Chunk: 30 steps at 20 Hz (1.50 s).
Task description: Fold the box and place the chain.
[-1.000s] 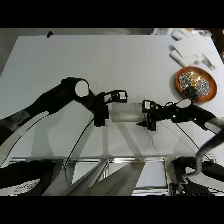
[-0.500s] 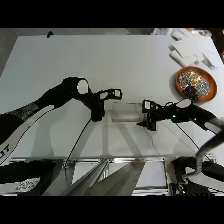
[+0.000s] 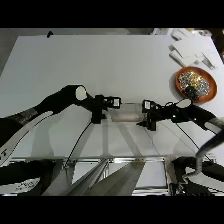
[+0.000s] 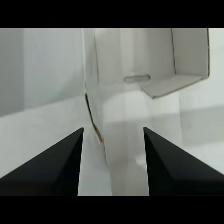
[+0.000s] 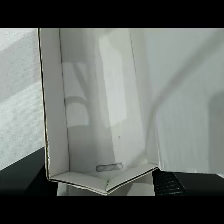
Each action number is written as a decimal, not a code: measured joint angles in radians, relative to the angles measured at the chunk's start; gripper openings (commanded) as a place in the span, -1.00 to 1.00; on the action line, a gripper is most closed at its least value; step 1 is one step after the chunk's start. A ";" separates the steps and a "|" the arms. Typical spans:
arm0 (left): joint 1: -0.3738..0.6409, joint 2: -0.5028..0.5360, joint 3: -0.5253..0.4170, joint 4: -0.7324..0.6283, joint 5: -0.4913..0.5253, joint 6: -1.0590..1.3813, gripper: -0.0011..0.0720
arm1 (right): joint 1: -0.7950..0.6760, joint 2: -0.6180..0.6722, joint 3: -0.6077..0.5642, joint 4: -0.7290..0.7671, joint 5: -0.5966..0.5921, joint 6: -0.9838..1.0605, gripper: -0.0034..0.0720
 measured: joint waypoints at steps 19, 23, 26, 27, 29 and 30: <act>-0.058 0.032 -0.078 -0.152 0.094 0.064 -0.75 | 0.000 0.000 0.000 0.000 0.000 0.000 -0.12; -0.081 0.032 -0.078 -0.181 0.151 0.064 -0.72 | 0.000 0.000 0.000 0.000 0.000 0.001 -0.12; -0.098 0.026 -0.078 -0.208 0.171 0.062 -0.35 | 0.000 0.000 0.000 0.000 0.000 0.000 -0.12; -0.104 0.023 -0.078 -0.213 0.175 0.062 -0.33 | 0.000 0.000 0.000 -0.001 0.000 0.000 -0.12; -0.114 0.018 -0.078 -0.219 0.179 0.062 0.04 | 0.000 0.000 0.000 -0.001 0.000 -0.001 -0.12; -0.118 0.016 -0.078 -0.223 0.180 0.061 0.30 | 0.000 0.000 0.000 -0.001 0.000 -0.001 -0.12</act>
